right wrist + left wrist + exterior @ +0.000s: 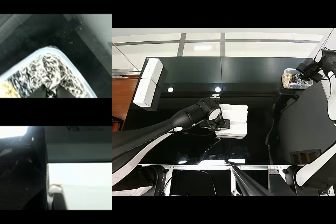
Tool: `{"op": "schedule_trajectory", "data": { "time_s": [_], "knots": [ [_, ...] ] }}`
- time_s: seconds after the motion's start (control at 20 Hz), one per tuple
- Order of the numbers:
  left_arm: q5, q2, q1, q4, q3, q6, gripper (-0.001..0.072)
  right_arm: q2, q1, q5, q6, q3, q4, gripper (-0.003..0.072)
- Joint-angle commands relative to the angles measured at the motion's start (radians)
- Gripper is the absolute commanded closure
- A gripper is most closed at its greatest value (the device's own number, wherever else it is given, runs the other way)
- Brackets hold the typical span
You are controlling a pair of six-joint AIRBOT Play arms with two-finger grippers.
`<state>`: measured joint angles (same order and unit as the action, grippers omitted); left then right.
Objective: Fold the box and place the chain.
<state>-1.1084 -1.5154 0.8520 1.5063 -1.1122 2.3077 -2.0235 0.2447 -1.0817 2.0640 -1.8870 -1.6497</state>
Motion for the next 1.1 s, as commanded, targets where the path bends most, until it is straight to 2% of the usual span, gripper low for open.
{"op": "schedule_trajectory", "data": {
  "time_s": [0.0, 0.15, 0.35, 0.6, 0.8, 1.05],
  "knots": [
    [0.0, 0.0, 0.0, 0.0, 0.0, 0.0, 0.0683, 0.041, 0.001, -0.034, -0.104, -0.002, 0.0, 0.067],
    [0.0, 0.0, 0.0, 0.0, 0.0, 0.0, 0.0683, 0.136, 0.0, -0.052, -0.245, -0.002, 0.007, 0.0671],
    [0.0, 0.0, 0.0, 0.0, 0.0, 0.0, 0.0684, 0.336, -0.012, -0.169, -0.467, -0.001, 0.175, 0.0673],
    [-0.002, 0.0, 0.0, 0.0, 0.0, 0.0, 0.0683, 0.587, -0.034, -0.179, -0.52, 0.008, 0.27, 0.0675],
    [-0.004, 0.0, 0.0, 0.0, 0.0, 0.0, 0.0683, 0.744, -0.047, -0.228, -0.577, 0.047, 0.395, 0.0676],
    [-0.004, 0.0, 0.0, 0.0, 0.0, 0.0, 0.0683, 0.913, -0.103, -0.272, -0.592, 0.084, 0.472, 0.0676]
  ]
}}
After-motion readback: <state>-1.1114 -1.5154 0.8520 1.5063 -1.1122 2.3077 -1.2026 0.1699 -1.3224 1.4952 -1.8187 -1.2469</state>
